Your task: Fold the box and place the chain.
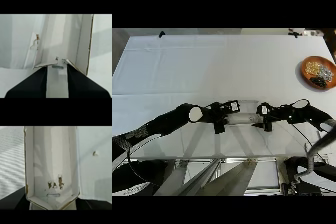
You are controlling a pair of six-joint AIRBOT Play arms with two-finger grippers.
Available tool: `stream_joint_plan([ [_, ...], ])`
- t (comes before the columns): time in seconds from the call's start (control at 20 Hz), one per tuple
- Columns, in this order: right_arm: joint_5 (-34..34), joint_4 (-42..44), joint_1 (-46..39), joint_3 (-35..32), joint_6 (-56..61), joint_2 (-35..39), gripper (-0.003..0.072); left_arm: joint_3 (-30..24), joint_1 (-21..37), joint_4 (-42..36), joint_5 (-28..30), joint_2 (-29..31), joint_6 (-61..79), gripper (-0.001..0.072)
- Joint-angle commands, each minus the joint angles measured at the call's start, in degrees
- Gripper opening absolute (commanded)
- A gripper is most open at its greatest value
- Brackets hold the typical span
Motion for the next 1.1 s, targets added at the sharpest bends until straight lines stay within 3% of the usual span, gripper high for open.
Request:
stream_joint_plan([
  [0.0, 0.0, 0.0, 0.0, 0.0, 0.0, 0.0, 0.0461, 0.0, -1.0, -1.6, 1.9, 0.0, 1.7, 0.0253],
  [0.4, 0.0, 0.0, 0.0, 0.0, 0.0, 0.0, 0.0461, 0.0, -1.9, -4.3, 5.2, -3.1, 1.6, 0.0256],
  [0.75, 0.0, 0.0, 0.0, 0.0, 0.0, 0.0, 0.0461, 0.0, -1.9, -4.4, 5.8, -3.1, 1.6, 0.0303],
  [1.0, 0.0, 0.0, 0.0, 0.0, 0.0, 0.0, 0.0461, 0.0, -1.9, -9.2, 5.0, -2.6, 1.4, 0.0249],
  [1.05, 0.0, 0.0, 0.0, 0.0, 0.0, 0.0, 0.0461, 0.0, -1.9, -9.8, 4.3, -1.9, 1.0, 0.0159],
])
